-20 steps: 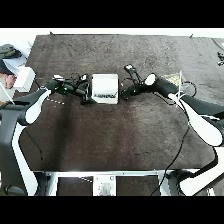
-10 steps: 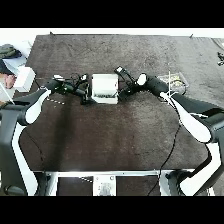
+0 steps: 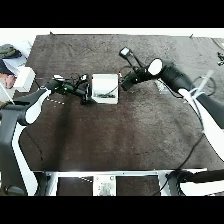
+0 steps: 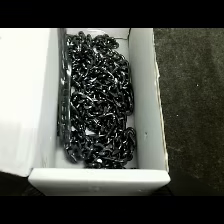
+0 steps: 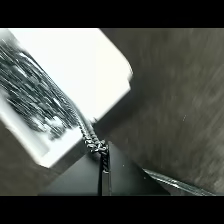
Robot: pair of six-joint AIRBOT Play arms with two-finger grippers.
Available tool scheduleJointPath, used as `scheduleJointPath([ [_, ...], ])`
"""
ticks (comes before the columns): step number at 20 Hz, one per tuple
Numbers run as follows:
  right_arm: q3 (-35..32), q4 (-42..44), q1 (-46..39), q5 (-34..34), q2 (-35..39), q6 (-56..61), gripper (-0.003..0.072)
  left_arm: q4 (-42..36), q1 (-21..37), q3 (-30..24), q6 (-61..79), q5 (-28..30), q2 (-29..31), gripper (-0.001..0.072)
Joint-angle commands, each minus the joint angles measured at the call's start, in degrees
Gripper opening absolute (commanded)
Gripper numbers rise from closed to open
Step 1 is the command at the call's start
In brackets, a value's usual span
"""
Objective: Fold the box and place the chain.
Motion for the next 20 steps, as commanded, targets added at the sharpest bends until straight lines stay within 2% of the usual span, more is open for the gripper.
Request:
scheduleJointPath([
  [1,0.04,0.61,2.99,-3.28,6.56,0.35,-0.0016,-0.02,0.00,0.04,0.02,0.02,0.02,0.0243],
  [5,1.42,0.55,7.15,-6.47,8.31,0.31,-0.0017,-0.02,0.00,0.04,0.02,0.00,0.02,0.0243],
  [10,1.62,0.20,10.23,-15.85,7.91,0.35,-0.0017,-0.02,0.00,0.04,0.02,-0.02,0.02,0.0243],
  [20,1.62,1.11,10.38,-18.14,5.57,2.58,-0.0017,0.00,0.00,0.04,0.02,0.00,0.02,0.0243],
])
